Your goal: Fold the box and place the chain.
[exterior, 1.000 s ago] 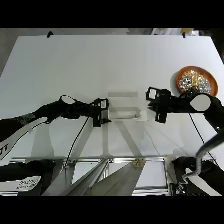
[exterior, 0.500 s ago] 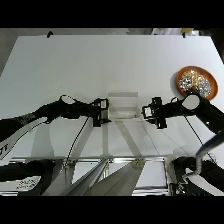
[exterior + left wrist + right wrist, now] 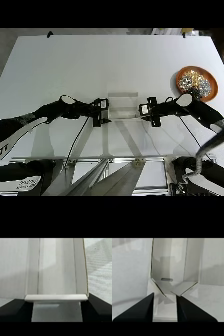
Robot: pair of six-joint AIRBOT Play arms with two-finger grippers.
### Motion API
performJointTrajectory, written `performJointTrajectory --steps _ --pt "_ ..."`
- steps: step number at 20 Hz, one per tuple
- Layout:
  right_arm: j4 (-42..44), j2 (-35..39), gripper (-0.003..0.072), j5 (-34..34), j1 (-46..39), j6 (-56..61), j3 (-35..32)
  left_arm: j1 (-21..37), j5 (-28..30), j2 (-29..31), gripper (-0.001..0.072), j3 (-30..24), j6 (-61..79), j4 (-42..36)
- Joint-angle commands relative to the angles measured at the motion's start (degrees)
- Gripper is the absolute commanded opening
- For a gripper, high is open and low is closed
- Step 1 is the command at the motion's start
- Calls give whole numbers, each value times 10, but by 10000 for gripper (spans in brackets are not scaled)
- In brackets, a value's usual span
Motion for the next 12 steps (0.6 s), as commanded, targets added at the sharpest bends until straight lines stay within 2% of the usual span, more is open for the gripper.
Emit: performJointTrajectory --steps 1,7,8,12 --pt "37 -6 217 -4 0 4 0 0 0 0 11 0 0 0" --pt "71 -10 214 -29 0 2 -13 0 0 0 11 0 0 0" --pt "78 -12 177 -28 0 -2 -14 0 0 0 11 0 0 0" --pt "117 -12 177 -28 0 -12 -14 0 0 0 11 0 0 0"
